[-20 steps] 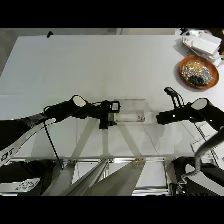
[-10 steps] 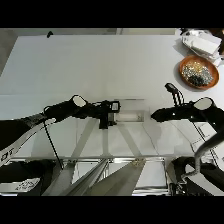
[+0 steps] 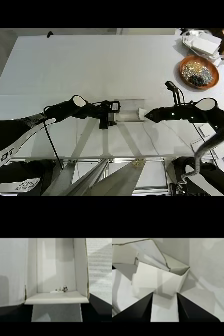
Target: Fold the box and place the chain.
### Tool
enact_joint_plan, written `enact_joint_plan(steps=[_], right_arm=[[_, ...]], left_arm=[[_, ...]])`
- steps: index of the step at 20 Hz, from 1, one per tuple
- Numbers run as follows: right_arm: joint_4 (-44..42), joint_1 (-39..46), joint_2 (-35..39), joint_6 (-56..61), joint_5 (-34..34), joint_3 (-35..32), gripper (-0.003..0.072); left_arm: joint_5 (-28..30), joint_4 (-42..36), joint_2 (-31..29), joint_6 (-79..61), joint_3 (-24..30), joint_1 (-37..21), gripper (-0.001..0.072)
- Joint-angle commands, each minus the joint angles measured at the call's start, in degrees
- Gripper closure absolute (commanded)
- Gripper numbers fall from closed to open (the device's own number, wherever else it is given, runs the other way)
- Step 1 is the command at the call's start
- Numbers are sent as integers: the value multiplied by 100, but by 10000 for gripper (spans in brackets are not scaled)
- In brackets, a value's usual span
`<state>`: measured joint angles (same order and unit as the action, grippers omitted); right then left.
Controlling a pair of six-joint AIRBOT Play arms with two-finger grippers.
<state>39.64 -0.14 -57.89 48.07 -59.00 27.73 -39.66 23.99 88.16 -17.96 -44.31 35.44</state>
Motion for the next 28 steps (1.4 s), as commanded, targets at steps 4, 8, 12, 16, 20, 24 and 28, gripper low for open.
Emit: enact_joint_plan(steps=[4,8,12,16,20,24,28], right_arm=[[260,-372,13,525,175,0,250],[404,-815,13,1027,708,35,250],[918,-1397,-9,1759,1036,354,254],[2273,-1991,-479,3244,922,942,254],[3195,-2444,-1019,4341,577,1530,254],[3738,-2750,-1257,5069,297,1744,254],[4127,-2955,-1425,5713,118,1751,254]], left_arm=[[0,2,-2,0,2,0,574],[-2,2,-4,0,2,0,574],[0,2,-2,0,2,0,574],[0,2,-2,0,2,0,574],[2,2,-2,0,2,0,574],[-2,2,-2,0,2,0,574],[0,2,-2,0,2,0,574]])
